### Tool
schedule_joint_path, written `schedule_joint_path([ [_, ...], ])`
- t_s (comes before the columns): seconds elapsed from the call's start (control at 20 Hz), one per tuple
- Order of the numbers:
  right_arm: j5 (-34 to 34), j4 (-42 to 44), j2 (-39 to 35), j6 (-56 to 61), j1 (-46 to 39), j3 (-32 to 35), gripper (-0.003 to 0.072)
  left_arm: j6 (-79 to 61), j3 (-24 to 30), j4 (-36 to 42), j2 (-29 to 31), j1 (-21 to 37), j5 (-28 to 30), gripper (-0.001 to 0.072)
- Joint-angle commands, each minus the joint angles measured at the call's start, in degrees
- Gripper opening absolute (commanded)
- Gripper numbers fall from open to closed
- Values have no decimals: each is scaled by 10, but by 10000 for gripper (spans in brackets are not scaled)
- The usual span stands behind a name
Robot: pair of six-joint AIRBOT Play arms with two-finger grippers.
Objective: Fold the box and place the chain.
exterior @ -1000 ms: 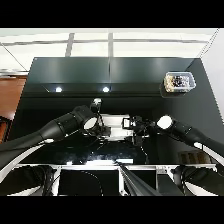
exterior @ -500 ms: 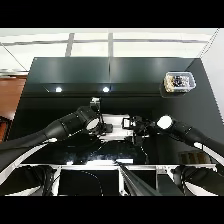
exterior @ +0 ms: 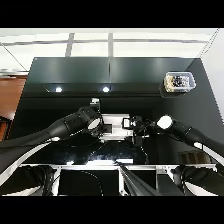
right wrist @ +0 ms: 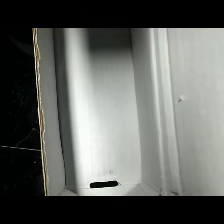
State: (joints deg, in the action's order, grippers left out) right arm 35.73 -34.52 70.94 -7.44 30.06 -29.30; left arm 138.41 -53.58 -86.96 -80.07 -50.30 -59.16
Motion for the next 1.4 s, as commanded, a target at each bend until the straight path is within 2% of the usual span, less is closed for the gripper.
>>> schedule_joint_path([
  [0.0,0,-1,0,0,0,0,415,0,0,4,-1,0,-3,24],
  [0.05,0,-1,0,0,0,0,415,0,0,5,-1,0,-3,25],
  [0.1,0,-1,0,0,0,0,415,0,0,6,-1,0,-3,64],
  [0.2,0,-1,0,-1,0,0,415,0,-2,14,-1,0,-11,423],
  [0.25,0,-1,0,-1,0,0,415,0,-4,15,0,0,-17,466],
  [0.5,0,-1,0,0,0,0,415,0,-5,1,-1,2,-18,446],
  [0.55,0,-1,0,0,0,0,415,0,-5,0,-1,3,-13,302],
  [0.6,0,-1,0,-1,0,0,416,0,-5,0,-1,5,-11,122],
  [0.65,1,-1,0,-1,0,0,415,0,-5,-4,-1,7,-11,27],
  [0.95,2,-2,-1,0,0,0,421,-7,-5,-11,-1,9,-12,25],
  [1.0,2,0,-4,17,0,-1,620,-13,-5,-10,-1,9,-13,25],
  [1.05,4,-2,-12,50,0,-2,720,-30,-6,-9,-1,9,-19,24],
  [1.15,8,-54,-41,111,0,-2,720,-50,-6,-9,-1,9,-37,24],
  [1.25,40,-122,-71,131,0,-2,720,-59,-6,-9,0,9,-40,24],
  [1.35,66,-138,-80,130,0,-2,720,-60,-6,-10,0,9,-39,25],
])
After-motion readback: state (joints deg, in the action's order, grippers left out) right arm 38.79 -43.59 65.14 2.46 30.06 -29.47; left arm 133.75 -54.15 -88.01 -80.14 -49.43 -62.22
